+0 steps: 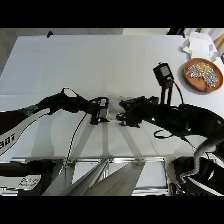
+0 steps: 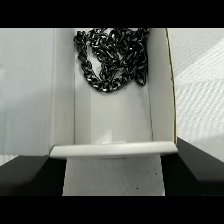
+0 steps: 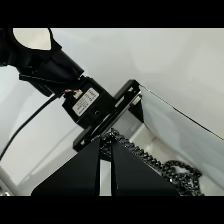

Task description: Fold the box and place the chain.

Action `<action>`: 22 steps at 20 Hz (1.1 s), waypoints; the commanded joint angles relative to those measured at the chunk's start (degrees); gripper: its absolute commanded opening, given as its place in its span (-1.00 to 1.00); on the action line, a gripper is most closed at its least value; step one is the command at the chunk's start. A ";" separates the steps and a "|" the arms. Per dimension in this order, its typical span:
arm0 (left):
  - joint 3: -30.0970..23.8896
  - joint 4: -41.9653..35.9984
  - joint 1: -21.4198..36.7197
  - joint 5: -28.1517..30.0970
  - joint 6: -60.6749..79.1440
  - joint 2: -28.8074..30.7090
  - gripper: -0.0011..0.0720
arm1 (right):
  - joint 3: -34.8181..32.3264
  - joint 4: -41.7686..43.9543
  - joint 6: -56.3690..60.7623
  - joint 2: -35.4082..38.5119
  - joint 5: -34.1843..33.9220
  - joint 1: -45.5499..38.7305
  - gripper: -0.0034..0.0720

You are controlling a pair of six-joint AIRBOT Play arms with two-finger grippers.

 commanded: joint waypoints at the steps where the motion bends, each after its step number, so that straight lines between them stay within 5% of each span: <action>1: 0.00 0.02 0.04 -0.02 0.02 0.00 -0.55 | 0.04 1.84 -0.09 -6.40 -2.95 0.39 -0.86; 7: 0.00 0.02 0.04 0.00 0.02 0.00 -0.55 | 0.04 1.99 0.02 -20.11 1.36 0.39 -0.86; 12: 0.00 0.02 0.04 0.00 0.00 0.00 -0.55 | 0.02 1.99 0.04 -24.28 4.37 0.39 -0.84; 13: 0.00 0.02 0.04 0.00 0.02 0.00 -0.55 | 0.02 1.99 0.07 -24.63 4.44 0.39 -0.65; 15: 0.00 0.02 0.04 0.00 0.02 0.00 -0.55 | 0.04 2.19 0.04 -24.50 4.07 0.00 -0.23; 16: 0.00 0.02 0.04 0.00 0.02 0.00 -0.55 | 0.04 2.47 0.02 -23.89 4.33 -0.57 -0.17; 22: 0.00 0.02 0.04 0.00 0.00 0.00 -0.55 | 0.04 1.55 -7.56 -10.67 17.68 -9.97 -0.29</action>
